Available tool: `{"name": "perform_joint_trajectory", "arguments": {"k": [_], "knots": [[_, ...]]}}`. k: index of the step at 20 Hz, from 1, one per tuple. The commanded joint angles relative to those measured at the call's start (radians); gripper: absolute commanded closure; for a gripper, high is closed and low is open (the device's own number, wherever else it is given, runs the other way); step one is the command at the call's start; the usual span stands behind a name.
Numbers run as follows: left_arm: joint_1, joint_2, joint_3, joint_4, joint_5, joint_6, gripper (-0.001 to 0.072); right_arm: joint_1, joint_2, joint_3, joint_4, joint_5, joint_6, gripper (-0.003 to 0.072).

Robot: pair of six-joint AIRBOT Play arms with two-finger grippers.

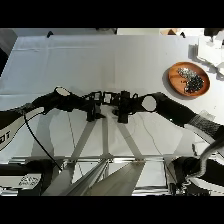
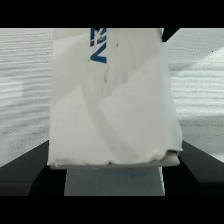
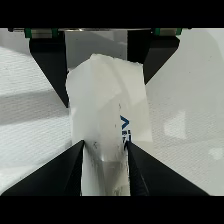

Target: Fold the box and place the chain.

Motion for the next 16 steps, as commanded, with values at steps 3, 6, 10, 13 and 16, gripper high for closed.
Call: {"name": "perform_joint_trajectory", "arguments": {"k": [3, 6, 10, 13, 16], "knots": [[0.000, 0.000, 0.000, 0.000, -0.002, 0.001, 0.0499, 0.031, 0.013, 0.000, 0.003, -0.035, 0.000, 0.0452], [0.000, 0.000, 0.000, 0.000, -0.002, 0.001, 0.0499, 0.034, 0.037, 0.000, 0.003, -0.049, 0.007, 0.0449], [-0.001, 0.000, 0.000, 0.001, -0.002, 0.001, 0.0499, 0.034, 0.055, -0.003, 0.003, -0.050, 0.007, 0.0408], [0.000, 0.000, 0.000, 0.000, -0.002, 0.001, 0.0499, 0.034, 0.055, -0.029, 0.003, -0.051, 0.007, 0.0408], [0.000, 0.000, 0.000, 0.000, -0.001, 0.001, 0.0499, 0.034, 0.052, -0.060, 0.004, -0.048, 0.007, 0.0410]]}}
